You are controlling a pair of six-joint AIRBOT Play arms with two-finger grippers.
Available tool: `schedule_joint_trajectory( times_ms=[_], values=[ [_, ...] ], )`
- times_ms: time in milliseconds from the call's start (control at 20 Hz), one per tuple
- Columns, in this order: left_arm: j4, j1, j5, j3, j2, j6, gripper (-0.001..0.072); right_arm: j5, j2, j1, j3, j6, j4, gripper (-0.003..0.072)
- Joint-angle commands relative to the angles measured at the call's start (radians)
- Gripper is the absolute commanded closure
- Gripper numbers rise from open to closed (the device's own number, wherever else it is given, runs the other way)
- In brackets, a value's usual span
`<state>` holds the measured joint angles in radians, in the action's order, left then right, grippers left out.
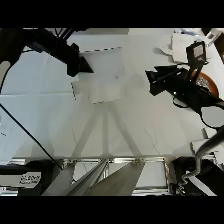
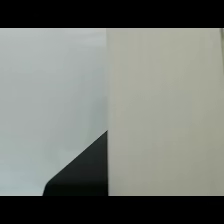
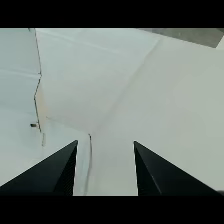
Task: Fold the box and place the chain.
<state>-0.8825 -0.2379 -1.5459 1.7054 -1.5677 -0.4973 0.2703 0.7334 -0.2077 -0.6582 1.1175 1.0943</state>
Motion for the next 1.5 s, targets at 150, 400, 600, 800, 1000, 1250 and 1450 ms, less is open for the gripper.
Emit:
schedule_joint_trajectory(
  times_ms=[150, 400, 600, 800, 1000, 1250, 1450],
  values=[
    [-0.011, -0.035, 0.090, -0.160, 0.042, 0.104, 0.0709, 0.092, -0.035, 0.000, 0.000, 0.008, 0.082, 0.0288],
    [0.031, -0.062, 0.294, -0.281, -0.039, 0.247, 0.0706, 0.093, -0.030, 0.000, 0.000, 0.011, 0.086, 0.0288],
    [0.042, -0.063, 0.304, -0.281, -0.157, 0.251, 0.0707, 0.093, -0.018, 0.000, 0.000, 0.011, 0.087, 0.0289],
    [0.134, -0.063, 0.324, -0.281, -0.206, 0.349, 0.0709, 0.093, -0.016, 0.000, 0.000, 0.011, 0.087, 0.0289],
    [0.168, -0.063, 0.323, -0.281, -0.232, 0.423, 0.0706, 0.093, -0.016, 0.000, 0.000, 0.011, 0.086, 0.0291],
    [0.169, -0.063, 0.327, -0.281, -0.263, 0.497, 0.0705, 0.093, -0.016, 0.000, 0.000, 0.011, 0.086, 0.0310],
    [0.166, -0.063, 0.317, -0.280, -0.264, 0.544, 0.0706, 0.093, 0.002, 0.000, 0.000, 0.011, 0.086, 0.0352]
  ],
)
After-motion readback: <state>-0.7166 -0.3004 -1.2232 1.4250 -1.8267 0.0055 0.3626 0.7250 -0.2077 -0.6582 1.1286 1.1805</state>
